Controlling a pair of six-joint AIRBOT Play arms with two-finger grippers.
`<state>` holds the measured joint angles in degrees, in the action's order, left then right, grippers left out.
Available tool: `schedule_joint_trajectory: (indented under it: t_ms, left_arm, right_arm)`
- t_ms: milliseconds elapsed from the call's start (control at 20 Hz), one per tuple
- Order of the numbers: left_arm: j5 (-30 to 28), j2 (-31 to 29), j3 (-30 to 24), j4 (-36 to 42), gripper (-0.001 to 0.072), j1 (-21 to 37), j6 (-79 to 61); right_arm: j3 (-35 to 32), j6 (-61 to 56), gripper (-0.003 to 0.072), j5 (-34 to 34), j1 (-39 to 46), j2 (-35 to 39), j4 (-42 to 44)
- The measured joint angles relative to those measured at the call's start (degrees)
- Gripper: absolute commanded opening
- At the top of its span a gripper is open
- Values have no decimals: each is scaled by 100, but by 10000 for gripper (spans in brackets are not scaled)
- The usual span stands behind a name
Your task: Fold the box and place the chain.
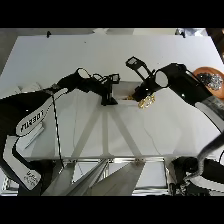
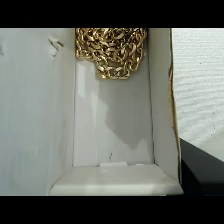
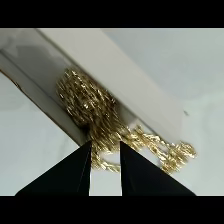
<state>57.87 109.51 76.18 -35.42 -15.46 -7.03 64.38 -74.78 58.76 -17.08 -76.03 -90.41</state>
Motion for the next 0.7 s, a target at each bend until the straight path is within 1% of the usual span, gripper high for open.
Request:
schedule_joint_trajectory:
  t_ms: [50, 200, 250, 300, 500, 700]
  left_arm:
    - [2, 0, 0, 0, 419, 0, 0]
    - [2, 0, 0, 0, 419, 0, 0]
    - [0, 0, 0, 0, 419, 0, 0]
    - [2, 0, 0, 0, 419, 0, 0]
    - [0, 0, 0, 0, 419, 0, 0]
    - [0, 0, 0, 0, 419, 0, 0]
  right_arm:
    - [0, 92, 240, 107, 57, 90, -129]
    - [-7, 603, 240, 474, 396, 229, -208]
    - [-17, 903, 298, 597, 542, 243, -140]
    - [-37, 1239, 392, 667, 680, 245, -20]
    - [-221, 2820, 411, 804, 1047, 133, 566]
    - [-317, 3880, 418, 651, 1158, -267, 1010]
